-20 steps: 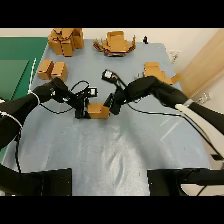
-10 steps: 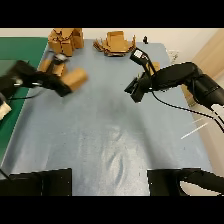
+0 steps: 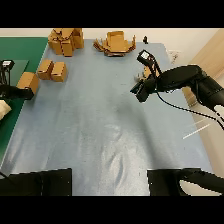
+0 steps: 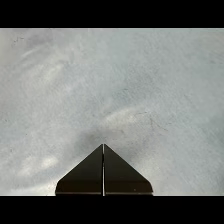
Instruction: Fold the box.
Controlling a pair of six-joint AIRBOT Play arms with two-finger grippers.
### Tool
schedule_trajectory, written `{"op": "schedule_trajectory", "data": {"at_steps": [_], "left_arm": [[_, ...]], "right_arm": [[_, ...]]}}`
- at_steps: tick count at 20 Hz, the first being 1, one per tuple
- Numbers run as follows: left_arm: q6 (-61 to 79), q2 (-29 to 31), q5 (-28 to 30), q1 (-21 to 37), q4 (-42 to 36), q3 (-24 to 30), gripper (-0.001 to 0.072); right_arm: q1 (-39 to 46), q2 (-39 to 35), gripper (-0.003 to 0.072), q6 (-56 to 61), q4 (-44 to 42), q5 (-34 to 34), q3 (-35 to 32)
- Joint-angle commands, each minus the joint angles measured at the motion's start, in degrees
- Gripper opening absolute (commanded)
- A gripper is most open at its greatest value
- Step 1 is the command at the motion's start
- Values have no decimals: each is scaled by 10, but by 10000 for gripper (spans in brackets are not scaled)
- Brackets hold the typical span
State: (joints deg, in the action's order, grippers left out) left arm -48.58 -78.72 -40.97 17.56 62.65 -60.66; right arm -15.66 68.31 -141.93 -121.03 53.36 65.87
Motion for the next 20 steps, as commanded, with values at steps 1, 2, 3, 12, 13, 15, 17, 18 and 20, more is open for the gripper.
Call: {"op": "schedule_trajectory", "data": {"at_steps": [1, 2, 3, 12, 13, 15, 17, 18, 20], "left_arm": [[-6, -67, 40, -23, -1, -29, 5], [-5, -90, 40, -34, 0, -47, 6], [-5, -111, 40, -42, -1, -65, 5], [-62, -163, 44, -47, 21, -106, 8], [-61, -165, 44, -47, 21, -106, 9], [-61, -167, 44, -47, 21, -106, 11], [-53, -169, 44, -47, 21, -106, 13], [-45, -170, 44, -47, 21, -106, 13], [-43, -171, 43, -48, 21, -106, 13]], "right_arm": [[1, 0, 3, 1, -7, -9, -2], [1, 0, 4, 6, -8, -8, -2], [1, 0, 3, 11, -8, -7, -2], [1, -1, 4, 30, -10, -3, -2], [1, -1, 4, 30, -10, -3, -2], [1, 0, 4, 31, -11, -3, -2], [1, -1, 3, 31, -12, -3, -2], [1, -1, 4, 31, -12, -3, -2], [1, 0, 4, 31, -12, -3, -2]]}}
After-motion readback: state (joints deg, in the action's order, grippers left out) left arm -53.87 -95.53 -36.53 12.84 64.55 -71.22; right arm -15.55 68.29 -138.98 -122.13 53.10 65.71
